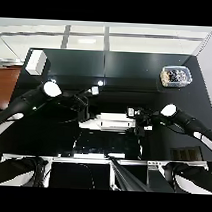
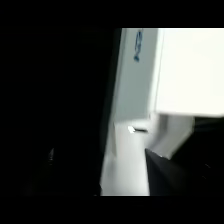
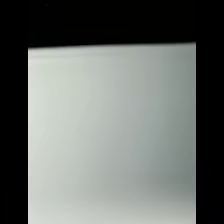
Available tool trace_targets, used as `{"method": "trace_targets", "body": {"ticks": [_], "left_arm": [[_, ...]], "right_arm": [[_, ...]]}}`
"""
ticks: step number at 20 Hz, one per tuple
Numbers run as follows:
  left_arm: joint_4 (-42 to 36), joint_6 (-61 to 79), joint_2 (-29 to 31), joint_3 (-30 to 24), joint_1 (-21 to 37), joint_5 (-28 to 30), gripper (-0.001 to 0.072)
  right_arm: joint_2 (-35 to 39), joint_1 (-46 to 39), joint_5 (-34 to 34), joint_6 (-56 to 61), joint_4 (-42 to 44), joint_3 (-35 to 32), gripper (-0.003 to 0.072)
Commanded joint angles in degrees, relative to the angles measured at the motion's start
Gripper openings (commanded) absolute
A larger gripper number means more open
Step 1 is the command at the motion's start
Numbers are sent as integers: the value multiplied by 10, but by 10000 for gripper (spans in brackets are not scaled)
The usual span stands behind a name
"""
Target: Fold the box and place the chain.
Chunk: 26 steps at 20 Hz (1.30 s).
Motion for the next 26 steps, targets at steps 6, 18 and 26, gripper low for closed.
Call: {"method": "trace_targets", "body": {"ticks": [6,18,26], "left_arm": [[-223,-180,-29,-23,-16,-78,26],[-286,-140,-151,-21,-15,123,24],[-147,-193,3,-21,29,87,23]], "right_arm": [[0,-4,-5,0,1,0,106],[0,-4,-5,0,1,0,106],[0,-4,-5,0,1,0,106]]}}
